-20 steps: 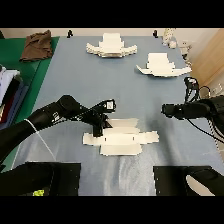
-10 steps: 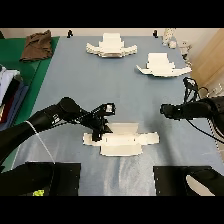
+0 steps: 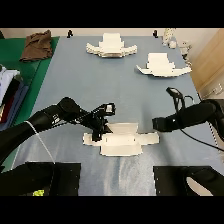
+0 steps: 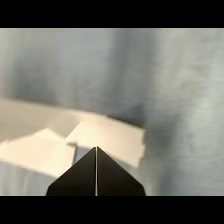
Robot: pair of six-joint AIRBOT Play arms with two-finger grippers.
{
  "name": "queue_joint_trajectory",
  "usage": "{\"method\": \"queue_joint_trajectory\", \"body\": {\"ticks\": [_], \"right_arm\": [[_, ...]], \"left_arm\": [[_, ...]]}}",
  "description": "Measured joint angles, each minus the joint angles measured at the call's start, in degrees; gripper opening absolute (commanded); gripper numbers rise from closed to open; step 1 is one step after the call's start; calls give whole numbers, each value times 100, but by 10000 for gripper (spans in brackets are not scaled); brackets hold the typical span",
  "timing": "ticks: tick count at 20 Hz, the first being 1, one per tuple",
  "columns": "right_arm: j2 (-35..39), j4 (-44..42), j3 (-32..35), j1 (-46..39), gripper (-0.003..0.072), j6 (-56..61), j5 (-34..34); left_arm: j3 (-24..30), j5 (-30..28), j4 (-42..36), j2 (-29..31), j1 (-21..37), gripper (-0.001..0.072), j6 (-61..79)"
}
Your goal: Fold the box.
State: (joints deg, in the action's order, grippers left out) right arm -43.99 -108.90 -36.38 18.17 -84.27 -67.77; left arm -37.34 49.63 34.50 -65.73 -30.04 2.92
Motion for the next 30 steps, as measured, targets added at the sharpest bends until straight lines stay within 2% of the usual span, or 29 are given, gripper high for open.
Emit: {"method": "queue_joint_trajectory", "body": {"ticks": [2, 3, 4, 5, 6, 7, 9, 13, 17, 21, 24, 30], "right_arm": [[317, -96, 127, 754, 5, -238, -186], [461, -116, 225, 1191, 121, -387, -197], [588, -142, 358, 1707, 413, -560, -221], [675, -155, 509, 2240, 552, -741, -201], [726, -127, 649, 2721, 553, -909, -103], [745, -9, 789, 3233, 592, -1082, 79], [667, 533, 970, 4070, 600, -1309, 503], [192, 1794, 1110, 4935, 600, -1482, 1325], [-343, 2780, 1132, 5189, 599, -1333, 1961], [-553, 3687, 1047, 5257, 598, -634, 2236], [-601, 4113, 898, 5278, 598, 2, 2194], [-625, 4409, 612, 5281, 598, 1261, 1556]], "left_arm": [[0, 0, 0, 0, 0, 13, 0], [0, 0, 2, 0, 0, 13, 0], [0, 0, 2, 0, 0, 13, 2], [0, 0, 2, 0, 0, 13, 2], [0, -2, 2, 0, 0, 13, 2], [0, -2, 2, 0, 0, 13, 2], [0, -2, 4, 0, 0, 13, 2], [0, -7, 4, 0, 0, 13, 2], [0, -9, 4, 0, 0, 13, 2], [0, -9, 4, 0, 0, 13, 2], [0, -7, 4, 0, 0, 13, 2], [0, -7, 4, 0, 0, 13, 2]]}}
